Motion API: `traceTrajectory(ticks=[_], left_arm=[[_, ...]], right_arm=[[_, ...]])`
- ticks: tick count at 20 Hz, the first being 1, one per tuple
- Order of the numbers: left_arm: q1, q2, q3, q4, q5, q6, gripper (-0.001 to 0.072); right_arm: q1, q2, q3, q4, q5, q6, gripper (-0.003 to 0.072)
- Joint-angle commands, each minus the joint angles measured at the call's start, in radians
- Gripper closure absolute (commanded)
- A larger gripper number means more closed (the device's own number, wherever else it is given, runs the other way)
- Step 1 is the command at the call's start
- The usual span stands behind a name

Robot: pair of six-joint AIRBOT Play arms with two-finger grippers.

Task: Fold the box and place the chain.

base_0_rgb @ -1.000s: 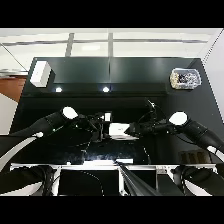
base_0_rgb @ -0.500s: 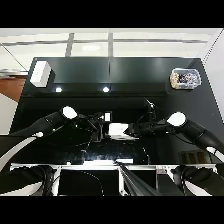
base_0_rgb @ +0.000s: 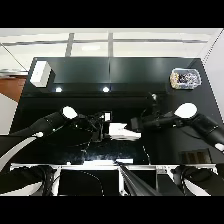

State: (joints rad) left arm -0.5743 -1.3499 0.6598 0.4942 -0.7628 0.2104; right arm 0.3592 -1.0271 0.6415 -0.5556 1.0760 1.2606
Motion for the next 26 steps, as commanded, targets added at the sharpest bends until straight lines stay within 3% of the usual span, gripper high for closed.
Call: traceTrajectory(ticks=[1, 5, 10, 14, 15, 16, 21, 26], left_arm=[[0.0, 0.0, 0.001, 0.002, 0.0, 0.003, 0.0215], [0.0, 0.0, 0.001, 0.002, 0.0, 0.003, 0.0215], [0.0, 0.0, 0.001, 0.002, 0.0, 0.003, 0.0215], [0.0, 0.0, 0.001, 0.002, 0.0, 0.003, 0.0212], [0.0, 0.001, 0.001, 0.002, 0.0, 0.002, 0.0146], [0.0, 0.006, 0.001, 0.002, 0.0, 0.001, -0.0011], [0.012, 0.095, 0.001, 0.039, -0.021, -0.107, -0.0009], [0.077, 0.2, 0.001, 0.221, -0.216, -0.364, -0.0004]], right_arm=[[-0.134, 0.032, 0.059, 0.001, 0.118, -0.024, 0.0638], [-0.329, 0.044, 0.067, -0.058, 0.123, -0.061, 0.0639], [-0.41, 0.044, 0.067, -0.39, 0.018, -0.037, 0.0638], [-0.41, 0.044, 0.067, -0.402, -0.001, -0.037, 0.0638], [-0.41, 0.044, 0.067, -0.402, 0.0, -0.037, 0.0638], [-0.41, 0.044, 0.067, -0.402, 0.001, -0.037, 0.0638], [-0.411, 0.044, 0.067, -0.396, 0.0, -0.037, 0.0639], [-0.411, 0.044, 0.067, -0.395, -0.008, -0.038, 0.0639]])
